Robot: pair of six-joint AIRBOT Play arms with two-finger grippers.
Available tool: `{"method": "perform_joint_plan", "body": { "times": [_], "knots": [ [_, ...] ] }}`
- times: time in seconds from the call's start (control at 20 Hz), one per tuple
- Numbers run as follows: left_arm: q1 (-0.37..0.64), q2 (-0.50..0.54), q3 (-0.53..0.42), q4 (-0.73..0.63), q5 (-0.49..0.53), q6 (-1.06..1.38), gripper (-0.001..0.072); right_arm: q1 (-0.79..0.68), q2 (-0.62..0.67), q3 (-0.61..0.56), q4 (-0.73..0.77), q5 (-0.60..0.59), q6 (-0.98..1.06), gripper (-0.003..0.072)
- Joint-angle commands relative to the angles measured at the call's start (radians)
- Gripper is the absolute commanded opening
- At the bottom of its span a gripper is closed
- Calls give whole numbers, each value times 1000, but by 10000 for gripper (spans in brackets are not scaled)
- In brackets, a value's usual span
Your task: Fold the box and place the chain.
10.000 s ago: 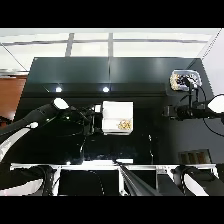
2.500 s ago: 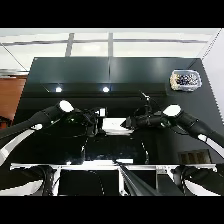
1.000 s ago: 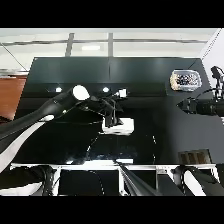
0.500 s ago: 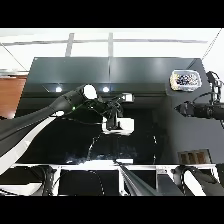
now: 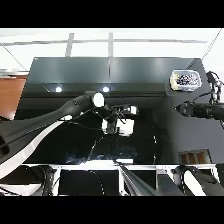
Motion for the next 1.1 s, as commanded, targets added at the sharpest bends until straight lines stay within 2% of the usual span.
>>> {"method": "perform_joint_plan", "body": {
  "times": [0.0, 0.05, 0.1, 0.2, 0.3, 0.45, 0.6, 0.7, 0.8, 0.9, 1.05],
  "knots": [
    [-29, -16, 1, 89, 62, -6, 626, -1, 1, 0, 0, 0, 0, 15],
    [-29, -3, 1, 123, 62, -42, 385, -1, 1, 0, 0, 0, 0, 15],
    [-20, 19, 1, 170, 72, -100, 232, -1, 1, 0, 0, -3, 0, 15],
    [37, 74, 2, 228, 76, -190, 232, -1, 1, 0, 1, -22, 0, 15],
    [152, 122, 2, 301, 75, -282, 232, -1, 1, 0, 1, -41, 3, 15],
    [419, 141, 35, 410, 72, -456, 234, -1, 1, 0, 19, -51, 3, 15],
    [719, 134, 117, 460, 198, -593, 237, -1, 0, 0, 26, -59, 3, 15],
    [895, 74, 219, 445, 249, -772, 236, -1, 0, 0, 31, -56, 31, 15],
    [1012, -49, 382, 443, 88, -855, 237, -1, 0, 0, 54, -63, 56, 15],
    [1065, -176, 534, 447, -43, -860, 236, -1, 0, 0, 72, -71, 56, 15],
    [1082, -306, 672, 449, -40, -861, 237, -1, 0, 0, 72, -54, 82, 15]
  ]
}}
